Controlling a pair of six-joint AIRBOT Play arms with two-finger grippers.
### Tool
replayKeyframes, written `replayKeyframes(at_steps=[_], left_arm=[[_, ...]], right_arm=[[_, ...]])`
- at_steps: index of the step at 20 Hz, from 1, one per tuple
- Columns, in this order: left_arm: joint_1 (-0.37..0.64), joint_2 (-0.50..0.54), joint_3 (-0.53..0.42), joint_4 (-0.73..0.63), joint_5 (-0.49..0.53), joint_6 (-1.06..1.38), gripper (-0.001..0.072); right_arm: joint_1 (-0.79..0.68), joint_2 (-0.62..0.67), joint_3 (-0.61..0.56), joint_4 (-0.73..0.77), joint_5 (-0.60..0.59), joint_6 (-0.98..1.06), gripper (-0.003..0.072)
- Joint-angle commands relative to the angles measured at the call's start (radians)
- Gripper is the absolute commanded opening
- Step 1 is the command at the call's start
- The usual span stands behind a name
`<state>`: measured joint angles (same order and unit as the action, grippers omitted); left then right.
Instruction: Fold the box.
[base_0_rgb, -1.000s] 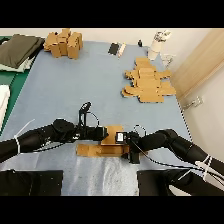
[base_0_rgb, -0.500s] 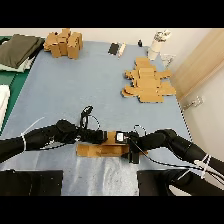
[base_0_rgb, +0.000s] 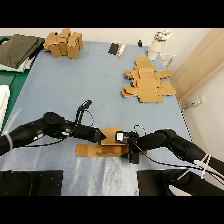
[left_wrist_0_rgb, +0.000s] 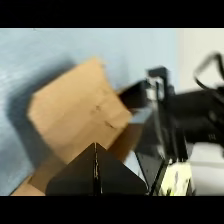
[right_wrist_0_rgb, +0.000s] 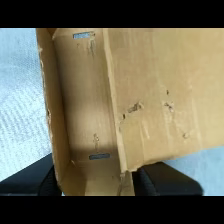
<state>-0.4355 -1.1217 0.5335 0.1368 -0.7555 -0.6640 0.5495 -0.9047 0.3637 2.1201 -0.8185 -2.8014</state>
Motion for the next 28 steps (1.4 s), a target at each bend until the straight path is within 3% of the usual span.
replayKeyframes(at_steps=[1,7,9,10,11,12,15,28], left_arm=[[0.031,0.131,0.001,0.024,-0.168,0.236,0.0013],[0.032,0.277,-0.003,0.367,-0.237,0.388,0.0015],[0.101,0.287,-0.054,0.377,-0.237,0.542,0.0019],[0.131,0.286,-0.085,0.376,-0.210,0.623,0.0177],[0.144,0.286,-0.119,0.359,-0.150,0.694,0.0592],[0.144,0.286,-0.148,0.331,-0.092,0.761,0.0698],[0.140,0.285,-0.188,0.281,-0.048,0.923,0.0698],[-0.056,0.103,-0.192,0.146,0.048,0.928,0.0697]], right_arm=[[0.001,0.000,0.000,-0.003,-0.003,0.000,0.0511],[0.001,0.000,0.000,-0.003,-0.003,0.000,0.0511],[0.001,0.000,0.000,-0.003,-0.003,0.000,0.0511],[0.000,0.001,0.000,-0.004,-0.004,0.000,0.0511],[0.000,0.001,0.001,-0.004,-0.004,0.000,0.0511],[0.000,0.001,0.001,-0.004,-0.004,0.000,0.0511],[0.000,0.001,0.000,-0.004,-0.003,0.000,0.0511],[0.000,0.001,0.000,-0.004,-0.003,0.000,0.0511]])
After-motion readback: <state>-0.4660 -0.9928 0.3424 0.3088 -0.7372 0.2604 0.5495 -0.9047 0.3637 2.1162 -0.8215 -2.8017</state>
